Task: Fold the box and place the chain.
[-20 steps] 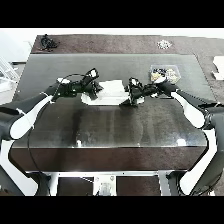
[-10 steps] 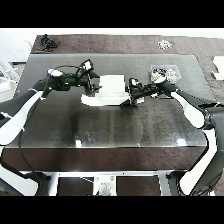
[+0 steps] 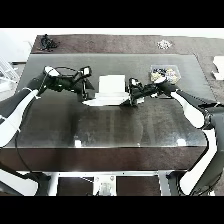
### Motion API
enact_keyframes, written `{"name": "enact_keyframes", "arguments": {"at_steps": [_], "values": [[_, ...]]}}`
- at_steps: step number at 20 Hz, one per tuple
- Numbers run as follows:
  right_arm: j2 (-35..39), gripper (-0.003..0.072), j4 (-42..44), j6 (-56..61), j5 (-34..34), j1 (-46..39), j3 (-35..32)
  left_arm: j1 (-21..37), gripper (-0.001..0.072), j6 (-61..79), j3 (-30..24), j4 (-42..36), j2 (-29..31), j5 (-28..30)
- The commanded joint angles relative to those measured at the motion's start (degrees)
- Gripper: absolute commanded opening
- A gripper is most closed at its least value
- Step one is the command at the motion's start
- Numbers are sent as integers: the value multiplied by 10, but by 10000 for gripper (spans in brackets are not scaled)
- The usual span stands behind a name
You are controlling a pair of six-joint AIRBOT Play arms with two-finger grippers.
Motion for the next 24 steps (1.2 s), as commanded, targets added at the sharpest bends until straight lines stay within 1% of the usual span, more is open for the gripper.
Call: {"name": "enact_keyframes", "arguments": {"at_steps": [1,2,3,4,5,6,9,10,11,17,21,24], "values": [[0,573,0,0,0,0,0,-5,567,-23,0,23,0,0],[0,574,0,0,0,0,0,-5,467,-23,0,24,0,8],[0,574,0,0,0,0,0,-5,420,-22,0,24,0,11],[0,574,0,0,0,0,0,-5,435,-22,0,24,0,12],[0,573,0,0,0,0,0,-5,556,-20,0,24,0,17],[0,574,0,0,0,0,0,-5,570,-20,0,28,0,28],[0,573,0,0,0,0,0,-5,568,-21,0,41,0,43],[0,573,0,0,0,0,0,-5,517,-23,0,47,0,49],[0,573,0,0,0,0,0,-5,489,-23,0,51,0,54],[0,573,0,0,0,0,0,-5,489,-23,1,56,-7,63],[0,574,0,0,0,0,0,-5,487,-25,1,55,-29,34],[0,573,0,0,0,0,0,-5,487,-22,1,47,-29,33]]}}
